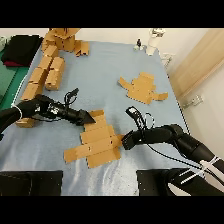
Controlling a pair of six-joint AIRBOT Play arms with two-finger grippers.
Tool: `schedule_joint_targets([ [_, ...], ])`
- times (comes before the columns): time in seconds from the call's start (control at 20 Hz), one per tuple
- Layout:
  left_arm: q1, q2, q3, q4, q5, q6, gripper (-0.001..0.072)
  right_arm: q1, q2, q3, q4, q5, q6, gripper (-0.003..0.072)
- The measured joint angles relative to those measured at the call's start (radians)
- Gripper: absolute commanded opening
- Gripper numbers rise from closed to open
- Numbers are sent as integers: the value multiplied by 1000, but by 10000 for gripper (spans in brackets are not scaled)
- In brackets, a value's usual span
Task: Fold the box.
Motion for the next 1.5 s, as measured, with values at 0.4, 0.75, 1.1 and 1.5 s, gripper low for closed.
schedule_joint_targets([
  [0.4, 13, -11, 9, 62, -89, 2, 226, 0, 0, 0, -3, 0, 6, 0],
  [0.75, 13, -12, 9, 76, -99, 11, 21, 0, 0, 0, -5, 1, 8, 0],
  [1.1, 13, -12, 10, 80, -100, 56, 12, 0, 0, 0, -7, 18, 9, 476],
  [1.5, -45, 60, 26, 81, -59, 238, 12, -95, 2, 152, -223, -89, 217, 287],
])
